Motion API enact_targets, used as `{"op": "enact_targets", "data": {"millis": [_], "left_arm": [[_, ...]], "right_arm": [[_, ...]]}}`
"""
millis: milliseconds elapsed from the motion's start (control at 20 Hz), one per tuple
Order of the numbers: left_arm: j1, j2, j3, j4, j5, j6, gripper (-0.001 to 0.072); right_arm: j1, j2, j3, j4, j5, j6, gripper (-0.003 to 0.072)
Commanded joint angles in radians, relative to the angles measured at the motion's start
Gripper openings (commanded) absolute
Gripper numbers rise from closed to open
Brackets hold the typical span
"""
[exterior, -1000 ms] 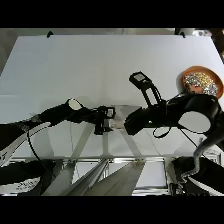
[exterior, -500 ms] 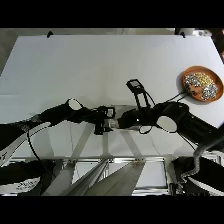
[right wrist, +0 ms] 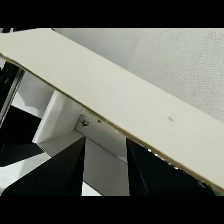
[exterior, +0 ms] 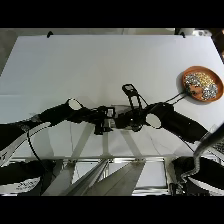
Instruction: Fold the box and place the chain.
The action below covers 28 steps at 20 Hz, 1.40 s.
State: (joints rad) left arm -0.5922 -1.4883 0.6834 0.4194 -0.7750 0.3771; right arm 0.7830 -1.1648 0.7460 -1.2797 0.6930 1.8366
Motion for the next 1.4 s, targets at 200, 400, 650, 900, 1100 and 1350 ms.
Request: {"op": "enact_targets", "data": {"millis": [200,400,650,900,1100,1350], "left_arm": [[0.0,0.0,0.0,0.0,0.0,0.0,0.0338],[0.0,0.0,0.0,0.0,0.0,0.0,0.0338],[0.0,0.0,0.0,0.0,0.0,0.0,0.0338],[0.0,0.0,0.0,0.0,0.0,0.0,0.0338],[0.0,0.0,0.0,0.0,0.0,0.0,0.0338],[0.0,0.0,0.0,0.0,0.0,0.0,0.0338]], "right_arm": [[-0.011,0.205,0.0,-0.009,0.148,-0.004,0.0288],[-0.123,0.375,0.0,-0.115,0.256,0.1,0.0292],[-0.455,0.359,-0.001,-0.459,0.457,0.355,0.0305],[-0.679,0.232,-0.001,-0.52,0.318,0.413,0.046],[-0.742,0.067,0.0,-0.52,0.2,0.524,0.0461],[-0.78,-0.055,0.0,-0.643,0.109,0.605,0.0539]]}}
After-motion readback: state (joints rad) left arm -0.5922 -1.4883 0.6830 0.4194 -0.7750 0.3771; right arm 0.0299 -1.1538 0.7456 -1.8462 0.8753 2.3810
